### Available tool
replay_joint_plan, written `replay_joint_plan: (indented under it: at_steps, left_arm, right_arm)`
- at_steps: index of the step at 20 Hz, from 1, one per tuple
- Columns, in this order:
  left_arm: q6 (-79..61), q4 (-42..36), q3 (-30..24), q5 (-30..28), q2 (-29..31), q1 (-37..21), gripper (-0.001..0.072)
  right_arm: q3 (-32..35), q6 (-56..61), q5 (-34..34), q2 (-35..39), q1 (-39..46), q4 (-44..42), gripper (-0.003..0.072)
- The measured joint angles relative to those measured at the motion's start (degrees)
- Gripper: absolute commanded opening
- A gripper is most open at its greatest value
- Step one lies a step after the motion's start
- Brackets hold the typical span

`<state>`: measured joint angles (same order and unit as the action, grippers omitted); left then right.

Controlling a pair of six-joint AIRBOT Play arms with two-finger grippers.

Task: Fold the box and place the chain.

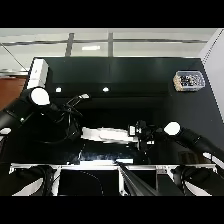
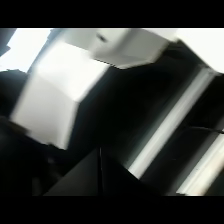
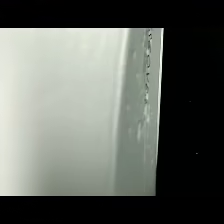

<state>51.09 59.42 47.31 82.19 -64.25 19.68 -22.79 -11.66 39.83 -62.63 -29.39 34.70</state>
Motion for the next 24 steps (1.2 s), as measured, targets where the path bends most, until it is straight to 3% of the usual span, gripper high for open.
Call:
replay_joint_plan:
  at_steps: [2,5,8,11,17,24]
  left_arm:
    - [0.7,-6.6,-2.2,2.6,0.6,0.0,0.0026]
    - [-0.8,-15.9,-6.3,0.3,1.4,2.6,0.0026]
    - [-4.6,-24.9,-9.2,-7.6,1.8,6.8,0.0026]
    - [-7.3,-30.7,-10.4,-19.5,1.9,10.3,0.0027]
    - [-9.3,-34.2,-11.0,-40.8,0.4,13.2,0.0027]
    - [-12.2,-34.4,-11.0,-46.7,-5.9,14.4,0.0027]
  right_arm:
    - [0.0,0.0,0.0,0.0,0.0,0.0,0.0424]
    - [0.0,0.0,0.0,0.0,0.0,0.0,0.0424]
    - [0.0,0.0,0.0,0.0,0.0,0.0,0.0424]
    - [0.0,0.0,0.0,0.0,0.0,0.0,0.0424]
    - [0.0,0.0,0.0,0.0,0.0,0.0,0.0425]
    - [0.0,0.1,-0.2,0.0,0.0,-0.3,0.0424]
